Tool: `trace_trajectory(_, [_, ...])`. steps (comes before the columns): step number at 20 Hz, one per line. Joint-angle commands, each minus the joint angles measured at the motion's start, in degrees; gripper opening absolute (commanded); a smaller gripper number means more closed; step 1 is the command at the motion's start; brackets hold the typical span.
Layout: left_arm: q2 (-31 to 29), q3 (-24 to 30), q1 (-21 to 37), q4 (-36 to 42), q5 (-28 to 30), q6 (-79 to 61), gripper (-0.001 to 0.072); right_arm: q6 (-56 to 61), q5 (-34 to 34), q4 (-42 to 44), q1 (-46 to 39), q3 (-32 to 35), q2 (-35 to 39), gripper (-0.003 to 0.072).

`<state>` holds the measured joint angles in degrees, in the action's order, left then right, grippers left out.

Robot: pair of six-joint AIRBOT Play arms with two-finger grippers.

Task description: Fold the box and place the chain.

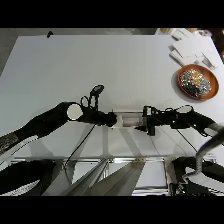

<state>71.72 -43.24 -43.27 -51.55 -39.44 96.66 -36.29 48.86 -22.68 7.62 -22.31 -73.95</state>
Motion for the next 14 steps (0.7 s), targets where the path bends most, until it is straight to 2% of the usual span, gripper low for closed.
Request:
trace_trajectory(1, [0.8, -2.0, -1.5, -4.5, 0.2, 6.2, 0.0392, 0.0, 0.0, 0.0, 0.0, -0.1, 0.0, 0.0458])
trace_trajectory(4, [3.7, -4.0, -3.1, -5.9, -0.6, 9.8, 0.0391, 0.0, 0.0, 0.0, 0.0, -0.1, 0.0, 0.0458])
trace_trajectory(7, [5.2, -5.6, -4.3, -9.2, -1.0, 15.1, 0.0357, 0.0, 0.0, 0.0, 0.0, -0.1, 0.0, 0.0458])
trace_trajectory(11, [5.4, -8.3, -5.0, -15.6, -5.2, 21.0, 0.0357, 0.0, 0.0, 0.0, 0.0, -0.1, 0.0, 0.0458])
trace_trajectory(14, [6.4, -9.6, -5.8, -17.5, -7.3, 23.6, 0.0356, 0.0, 0.0, 0.0, 0.0, -0.1, 0.0, 0.0458])
